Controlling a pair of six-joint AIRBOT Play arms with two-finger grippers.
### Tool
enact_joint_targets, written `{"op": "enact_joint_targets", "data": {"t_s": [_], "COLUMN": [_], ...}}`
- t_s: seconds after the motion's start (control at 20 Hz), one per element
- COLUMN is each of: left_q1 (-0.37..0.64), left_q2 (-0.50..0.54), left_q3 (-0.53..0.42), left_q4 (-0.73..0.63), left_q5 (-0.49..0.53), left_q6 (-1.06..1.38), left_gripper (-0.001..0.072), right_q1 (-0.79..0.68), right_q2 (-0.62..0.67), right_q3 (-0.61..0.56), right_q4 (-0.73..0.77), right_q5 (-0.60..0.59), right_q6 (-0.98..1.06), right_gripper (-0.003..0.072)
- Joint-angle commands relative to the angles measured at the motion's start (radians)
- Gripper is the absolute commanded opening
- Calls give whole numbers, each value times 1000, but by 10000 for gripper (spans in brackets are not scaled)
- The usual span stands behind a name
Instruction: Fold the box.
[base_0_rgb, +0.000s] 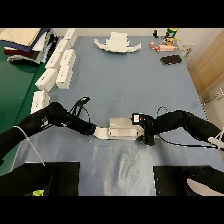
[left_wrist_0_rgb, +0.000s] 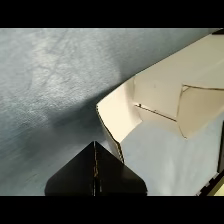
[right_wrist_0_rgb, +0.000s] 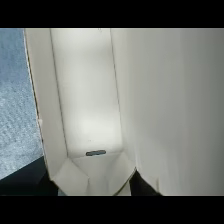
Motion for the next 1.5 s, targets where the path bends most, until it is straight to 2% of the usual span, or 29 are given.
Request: {"op": "enact_joint_targets", "data": {"t_s": [0.0,0.2,0.25,0.3,0.35,0.45,0.5,0.75,0.95,1.05,1.1,1.3,1.45], "left_q1": [-15,-15,-15,-15,-15,-17,-17,-17,-31,-55,-75,-162,-207], "left_q2": [-11,-12,-12,-12,-14,-14,-14,-14,-14,-15,-15,-14,-14], "left_q3": [39,98,105,107,107,107,107,107,106,106,107,107,107], "left_q4": [-22,-29,-31,-41,-51,-68,-81,-175,-183,-182,-179,-86,-68], "left_q5": [-49,-118,-128,-127,-124,-126,-129,-116,-89,-67,-55,77,126], "left_q6": [32,31,31,29,29,22,22,27,26,27,33,-56,-118], "left_gripper": [12,16,226,475,475,347,344,344,355,470,470,469,469], "right_q1": [1,1,1,1,1,1,1,1,1,1,1,1,1], "right_q2": [0,0,0,0,0,0,0,0,0,0,0,0,0], "right_q3": [0,0,0,0,0,0,0,0,0,0,0,0,0], "right_q4": [0,0,0,0,0,0,0,0,0,0,0,0,0], "right_q5": [0,0,0,0,0,0,0,0,0,0,0,0,0], "right_q6": [0,0,0,0,0,0,0,0,0,0,0,0,0], "right_gripper": [505,504,505,504,505,505,505,504,505,505,505,505,504]}}
